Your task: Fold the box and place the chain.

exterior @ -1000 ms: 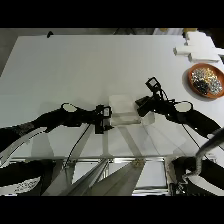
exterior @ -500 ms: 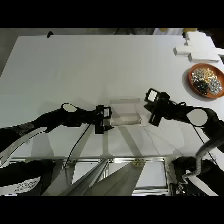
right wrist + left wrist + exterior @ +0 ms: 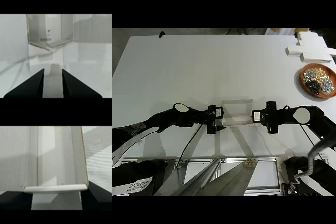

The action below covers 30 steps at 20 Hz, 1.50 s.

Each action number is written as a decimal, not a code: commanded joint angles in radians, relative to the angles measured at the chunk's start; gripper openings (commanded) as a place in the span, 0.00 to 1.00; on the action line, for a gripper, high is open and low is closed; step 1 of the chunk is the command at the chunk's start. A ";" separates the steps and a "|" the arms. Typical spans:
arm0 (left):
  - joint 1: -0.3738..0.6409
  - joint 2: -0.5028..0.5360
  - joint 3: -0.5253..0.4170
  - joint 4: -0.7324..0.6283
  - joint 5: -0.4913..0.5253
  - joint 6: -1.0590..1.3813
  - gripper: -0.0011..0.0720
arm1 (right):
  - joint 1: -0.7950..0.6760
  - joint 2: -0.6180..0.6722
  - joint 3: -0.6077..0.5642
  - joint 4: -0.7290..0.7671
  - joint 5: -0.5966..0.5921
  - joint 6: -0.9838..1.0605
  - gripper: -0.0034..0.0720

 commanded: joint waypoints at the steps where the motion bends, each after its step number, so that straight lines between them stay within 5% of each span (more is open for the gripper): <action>1: -0.001 0.000 0.000 0.000 0.000 0.000 0.30 | 0.000 -0.043 0.000 0.131 -0.025 -0.192 0.34; 6: -0.001 0.000 0.000 0.000 0.000 0.000 0.30 | 0.000 -0.105 0.000 0.182 -0.025 -0.195 0.33; 8: -0.001 0.000 0.000 0.000 0.001 0.000 0.30 | 0.000 -0.108 0.000 0.217 -0.026 -0.197 0.19; 13: -0.001 0.000 0.000 0.000 0.000 0.000 0.30 | 0.028 -0.162 -0.001 0.426 -0.023 -0.278 0.18; 18: -0.001 0.000 0.000 0.000 0.000 -0.001 0.30 | 0.040 -0.184 -0.001 0.455 -0.048 -0.277 0.48; 22: -0.001 0.000 0.000 0.000 0.000 0.000 0.30 | 0.027 -0.177 -0.003 0.438 -0.028 -0.183 0.49; 24: -0.001 0.000 0.000 0.000 0.001 0.000 0.30 | 0.002 -0.149 -0.003 0.381 -0.017 -0.062 0.37; 26: -0.001 0.000 0.000 0.000 0.000 -0.001 0.30 | -0.027 -0.092 -0.003 0.308 -0.002 0.093 0.06; 30: -0.001 0.000 0.000 0.000 0.000 0.000 0.30 | -0.102 0.042 -0.003 0.297 -0.002 0.345 0.07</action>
